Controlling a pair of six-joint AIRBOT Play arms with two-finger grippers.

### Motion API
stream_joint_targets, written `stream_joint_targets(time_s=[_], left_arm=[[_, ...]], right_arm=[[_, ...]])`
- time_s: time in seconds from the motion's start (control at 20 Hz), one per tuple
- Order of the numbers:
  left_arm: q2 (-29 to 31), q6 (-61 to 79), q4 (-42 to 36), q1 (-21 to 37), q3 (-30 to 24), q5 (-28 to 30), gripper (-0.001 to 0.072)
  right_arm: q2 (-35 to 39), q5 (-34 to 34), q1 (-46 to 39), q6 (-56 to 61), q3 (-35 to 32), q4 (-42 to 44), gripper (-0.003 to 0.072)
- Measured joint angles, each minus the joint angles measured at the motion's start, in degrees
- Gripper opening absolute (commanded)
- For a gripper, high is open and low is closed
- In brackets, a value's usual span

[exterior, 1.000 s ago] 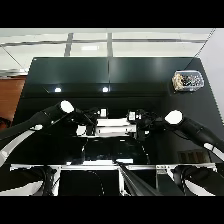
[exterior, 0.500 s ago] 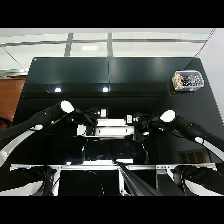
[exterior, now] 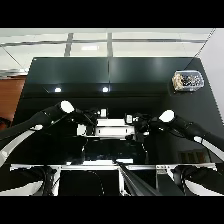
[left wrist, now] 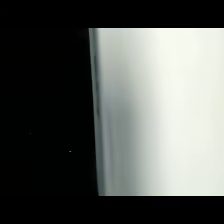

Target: Fold the box and place the chain.

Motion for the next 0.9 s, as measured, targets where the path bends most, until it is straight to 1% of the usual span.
stream_joint_targets(time_s=[0.3, 0.7, 0.75, 0.8, 0.9], left_arm=[[0.00, -0.02, 0.00, 0.00, 0.00, 0.04, 0.0025], [0.00, -0.02, 0.00, 0.00, -0.02, 0.04, 0.0025], [0.00, -0.02, 0.00, 0.00, 0.00, 0.04, 0.0024], [0.00, -0.02, 0.00, 0.00, -0.02, 0.04, 0.0025], [0.00, -0.07, -0.04, 0.02, 0.00, 0.09, 0.0025]], right_arm=[[-0.68, -0.68, 0.57, 2.64, 0.66, -1.84, 0.0704], [-0.79, -0.87, 0.98, 3.41, 0.76, -3.10, 0.0703], [-0.79, -0.87, 1.03, 3.45, 0.76, -3.17, 0.0633], [-0.79, -0.85, 1.03, 3.48, 0.76, -3.30, 0.0528], [-0.79, -0.74, 1.03, 3.52, 0.76, -3.43, 0.0529]])
